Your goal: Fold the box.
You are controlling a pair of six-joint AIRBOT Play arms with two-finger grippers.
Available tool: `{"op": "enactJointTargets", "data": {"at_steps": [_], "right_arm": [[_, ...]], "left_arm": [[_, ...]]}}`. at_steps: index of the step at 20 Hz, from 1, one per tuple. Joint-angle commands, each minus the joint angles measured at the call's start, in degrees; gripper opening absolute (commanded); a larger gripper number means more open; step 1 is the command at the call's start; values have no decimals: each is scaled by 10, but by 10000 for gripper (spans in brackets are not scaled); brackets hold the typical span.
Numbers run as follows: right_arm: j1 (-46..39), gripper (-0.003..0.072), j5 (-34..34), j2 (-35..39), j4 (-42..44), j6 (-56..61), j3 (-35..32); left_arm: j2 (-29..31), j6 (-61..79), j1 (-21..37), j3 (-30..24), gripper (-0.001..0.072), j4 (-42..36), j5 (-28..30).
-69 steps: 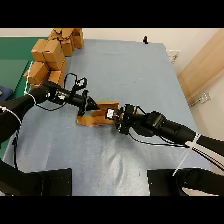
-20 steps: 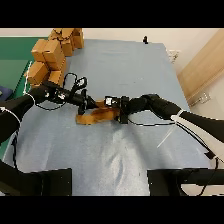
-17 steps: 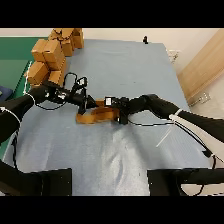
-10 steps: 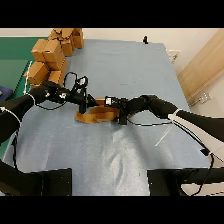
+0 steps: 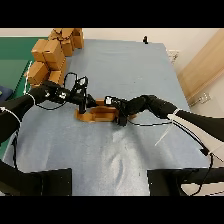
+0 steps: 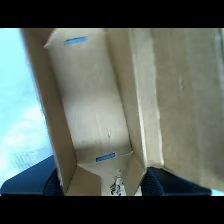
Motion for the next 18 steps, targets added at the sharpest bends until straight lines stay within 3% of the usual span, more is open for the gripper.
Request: {"op": "enactJointTargets", "data": {"at_steps": [1,2,9,12,14,15,16,17,18], "right_arm": [[0,278,-30,0,0,2,0],[0,307,-38,0,1,2,0],[0,299,-41,0,10,2,0],[0,151,-42,0,11,2,0],[0,118,-41,0,11,2,0],[0,26,-41,0,10,2,0],[0,8,-41,0,10,2,0],[0,8,-41,0,9,2,0],[0,8,-41,0,9,2,0]], "left_arm": [[0,0,1,0,16,-1,-22],[0,0,1,0,16,-1,-22],[0,0,1,0,16,-1,-33],[1,-1,1,0,16,-1,-38],[5,-2,1,0,17,-1,-38],[10,-2,1,0,18,-1,-38],[16,0,3,0,183,-1,-37],[23,-1,5,1,550,-3,-36],[27,-4,9,5,643,-3,-35]]}}
